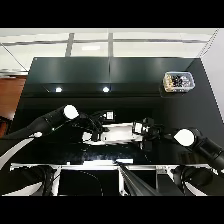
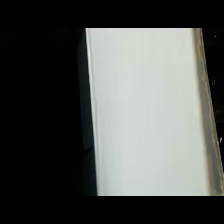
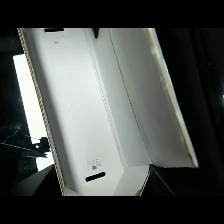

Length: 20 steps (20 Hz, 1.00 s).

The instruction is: Fold the box and place the chain.

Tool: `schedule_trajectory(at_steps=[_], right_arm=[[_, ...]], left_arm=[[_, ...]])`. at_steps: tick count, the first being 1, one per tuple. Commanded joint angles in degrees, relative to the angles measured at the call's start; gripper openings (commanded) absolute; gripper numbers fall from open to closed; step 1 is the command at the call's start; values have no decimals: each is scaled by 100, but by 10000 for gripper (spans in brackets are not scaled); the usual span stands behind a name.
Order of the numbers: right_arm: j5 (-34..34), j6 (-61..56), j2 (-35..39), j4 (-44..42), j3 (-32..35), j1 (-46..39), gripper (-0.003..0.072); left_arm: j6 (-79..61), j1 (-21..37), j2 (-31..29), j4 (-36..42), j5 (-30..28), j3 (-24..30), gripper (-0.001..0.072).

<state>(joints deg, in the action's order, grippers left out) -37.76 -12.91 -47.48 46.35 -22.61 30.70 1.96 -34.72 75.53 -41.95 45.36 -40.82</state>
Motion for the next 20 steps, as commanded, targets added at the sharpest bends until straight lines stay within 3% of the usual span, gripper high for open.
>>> schedule_trajectory(at_steps=[1, 8, 13, 15, 20], right_arm=[[-304, -15, -4, 2, -44, -131, 670], [-219, 90, -142, -490, -44, -131, 670], [-372, 1237, -616, -1172, -44, -131, 670], [-627, 1622, -761, -1187, -42, -129, 670], [-546, 1958, -955, -1036, 160, -131, 670]], left_arm=[[-9, -7, 4, 0, -20, 2, 28], [-11, -7, 4, 0, -24, 2, 28], [-11, -7, 4, -2, -20, 2, 28], [-11, -7, 4, -2, -20, 2, 28], [-11, -7, 4, 0, -17, 2, 29]])
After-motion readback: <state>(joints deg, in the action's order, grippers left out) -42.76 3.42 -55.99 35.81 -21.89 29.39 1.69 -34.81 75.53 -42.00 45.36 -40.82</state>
